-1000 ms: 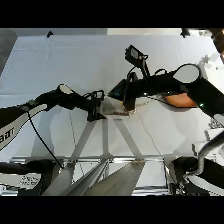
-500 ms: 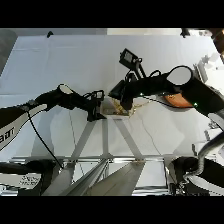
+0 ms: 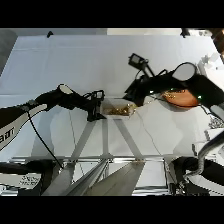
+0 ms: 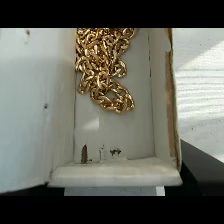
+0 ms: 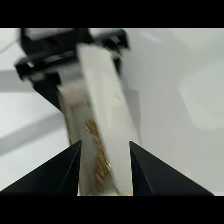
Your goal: Fold the box and place the chain.
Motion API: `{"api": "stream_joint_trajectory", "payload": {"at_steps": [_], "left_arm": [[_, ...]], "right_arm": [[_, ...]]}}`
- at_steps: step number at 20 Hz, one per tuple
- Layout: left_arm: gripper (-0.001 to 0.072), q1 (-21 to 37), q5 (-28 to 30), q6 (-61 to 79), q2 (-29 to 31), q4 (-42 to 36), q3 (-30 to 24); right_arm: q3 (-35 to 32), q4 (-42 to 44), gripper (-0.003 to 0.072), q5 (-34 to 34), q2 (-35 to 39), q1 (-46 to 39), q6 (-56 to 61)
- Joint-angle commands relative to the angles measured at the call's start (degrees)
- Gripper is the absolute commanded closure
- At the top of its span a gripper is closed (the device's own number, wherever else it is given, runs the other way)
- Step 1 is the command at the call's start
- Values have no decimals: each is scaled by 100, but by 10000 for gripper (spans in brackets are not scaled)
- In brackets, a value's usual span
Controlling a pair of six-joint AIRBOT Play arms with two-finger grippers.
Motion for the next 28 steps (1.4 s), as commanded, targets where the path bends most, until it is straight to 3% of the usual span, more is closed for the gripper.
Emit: {"api": "stream_joint_trajectory", "payload": {"at_steps": [1, 7, 8, 10, 11, 17, 22, 24, 26, 27, 28], "left_arm": [[305, -2, 0, 0, 0, 0, -2], [305, -2, 0, 0, 0, 0, -2], [305, -2, 0, 0, 0, 0, 0], [305, -2, 0, 0, 0, 2, 0], [305, -2, 0, 0, 0, 0, 0], [305, -2, 0, 0, 0, 0, -2], [305, -2, 0, 0, 0, 0, 0], [305, -2, 0, 0, 0, 0, -2], [305, -2, 0, 0, 0, 0, 0], [305, -2, 0, 0, 0, 0, 0], [305, -2, 0, 0, 0, 0, 0]], "right_arm": [[4, -28, 348, 584, -4, -850, -476], [4, -199, 344, 610, -446, -1329, -2076], [4, -195, 311, 667, -627, -1316, -2345], [4, -192, 168, 682, -986, -1237, -2702], [4, -186, 155, 680, -1174, -1172, -2938], [4, -190, 130, 640, -2094, -623, -3759], [4, -184, 135, 101, -2398, -444, -3838], [4, -201, 259, 50, -2481, -444, -3825], [4, -214, 603, 61, -2483, -444, -3818], [4, -225, 669, 63, -2483, -444, -3770], [4, -260, 669, 76, -2476, -444, -3770]]}}
